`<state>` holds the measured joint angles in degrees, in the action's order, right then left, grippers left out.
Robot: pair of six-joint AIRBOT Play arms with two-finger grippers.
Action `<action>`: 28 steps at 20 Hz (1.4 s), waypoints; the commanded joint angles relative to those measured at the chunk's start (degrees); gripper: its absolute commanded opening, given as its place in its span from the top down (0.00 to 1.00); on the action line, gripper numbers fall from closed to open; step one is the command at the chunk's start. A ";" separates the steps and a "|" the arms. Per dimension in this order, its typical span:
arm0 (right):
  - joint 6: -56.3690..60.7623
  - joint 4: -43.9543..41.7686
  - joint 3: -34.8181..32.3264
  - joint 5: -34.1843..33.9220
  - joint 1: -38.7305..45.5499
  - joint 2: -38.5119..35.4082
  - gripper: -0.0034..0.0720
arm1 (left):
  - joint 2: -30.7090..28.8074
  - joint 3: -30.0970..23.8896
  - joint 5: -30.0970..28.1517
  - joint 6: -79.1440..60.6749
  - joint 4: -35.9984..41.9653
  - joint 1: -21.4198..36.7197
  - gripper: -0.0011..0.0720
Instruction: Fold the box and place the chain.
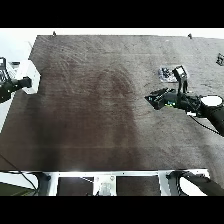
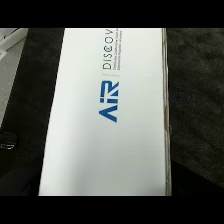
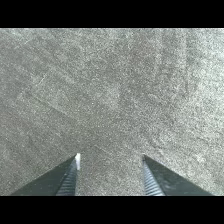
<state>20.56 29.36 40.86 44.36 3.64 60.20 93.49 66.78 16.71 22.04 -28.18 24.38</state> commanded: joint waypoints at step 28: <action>1.81 -1.27 -0.02 -3.10 0.02 -17.31 0.95 | -37.18 -4.68 26.58 3.72 -0.76 0.02 0.96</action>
<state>20.75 28.23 40.84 43.48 3.64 48.34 63.75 64.82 41.54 27.75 -33.76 24.56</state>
